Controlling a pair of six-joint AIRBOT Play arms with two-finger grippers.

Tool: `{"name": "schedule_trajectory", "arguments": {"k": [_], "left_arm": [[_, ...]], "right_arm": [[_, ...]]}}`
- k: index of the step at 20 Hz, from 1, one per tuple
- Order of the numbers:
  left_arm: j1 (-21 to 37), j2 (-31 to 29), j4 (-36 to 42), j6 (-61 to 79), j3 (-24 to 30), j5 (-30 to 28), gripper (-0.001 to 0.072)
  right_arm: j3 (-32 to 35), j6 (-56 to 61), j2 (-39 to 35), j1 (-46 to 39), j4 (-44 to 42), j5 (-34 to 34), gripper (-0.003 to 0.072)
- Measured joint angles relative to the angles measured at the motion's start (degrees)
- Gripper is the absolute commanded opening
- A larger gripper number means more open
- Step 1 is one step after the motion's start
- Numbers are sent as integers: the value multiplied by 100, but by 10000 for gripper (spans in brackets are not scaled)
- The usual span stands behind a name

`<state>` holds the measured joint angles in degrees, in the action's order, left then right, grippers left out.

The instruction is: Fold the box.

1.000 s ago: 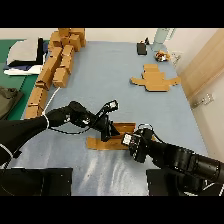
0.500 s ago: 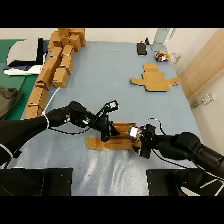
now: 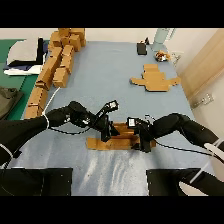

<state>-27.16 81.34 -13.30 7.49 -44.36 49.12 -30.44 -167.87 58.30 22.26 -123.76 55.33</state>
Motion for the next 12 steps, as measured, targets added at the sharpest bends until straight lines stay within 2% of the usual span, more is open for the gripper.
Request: {"name": "schedule_trajectory", "arguments": {"k": [4,12], "left_arm": [[0,0,0,0,0,0,14],[0,0,2,0,0,-4,15]], "right_arm": [[-109,-175,256,-90,-122,79,720],[-149,-251,323,-118,-157,111,720]]}}
